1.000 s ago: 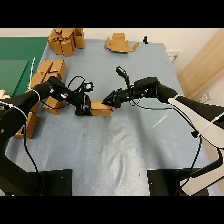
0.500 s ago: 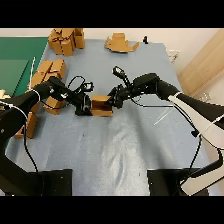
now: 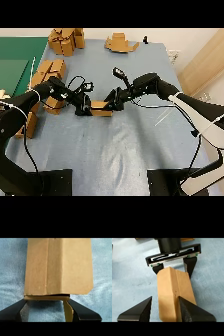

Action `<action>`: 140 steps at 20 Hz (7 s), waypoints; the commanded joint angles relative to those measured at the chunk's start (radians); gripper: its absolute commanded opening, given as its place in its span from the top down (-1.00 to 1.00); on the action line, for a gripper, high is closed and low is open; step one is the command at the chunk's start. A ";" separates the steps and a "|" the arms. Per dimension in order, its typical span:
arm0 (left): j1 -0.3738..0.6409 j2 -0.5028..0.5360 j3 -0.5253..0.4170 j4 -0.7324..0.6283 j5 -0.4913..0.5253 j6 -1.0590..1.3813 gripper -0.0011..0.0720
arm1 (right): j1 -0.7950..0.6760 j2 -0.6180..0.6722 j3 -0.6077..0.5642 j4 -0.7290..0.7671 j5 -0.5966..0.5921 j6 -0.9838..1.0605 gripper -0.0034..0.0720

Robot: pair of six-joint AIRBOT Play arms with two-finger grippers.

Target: Fold the box.

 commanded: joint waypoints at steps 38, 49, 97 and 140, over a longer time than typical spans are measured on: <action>-0.001 0.000 0.000 0.000 -0.012 -0.008 -0.46 | 0.046 0.030 0.001 -0.087 0.117 0.002 0.84; -0.001 0.000 0.000 0.000 -0.011 -0.008 -0.46 | 0.046 0.021 0.000 -0.136 0.120 0.002 0.45; -0.001 0.000 0.000 0.000 -0.011 -0.008 -0.46 | 0.100 0.038 0.019 -0.256 0.291 0.002 0.89; -0.001 0.000 0.000 0.000 -0.011 -0.008 -0.46 | 0.102 -0.004 0.021 -0.238 0.096 0.009 0.89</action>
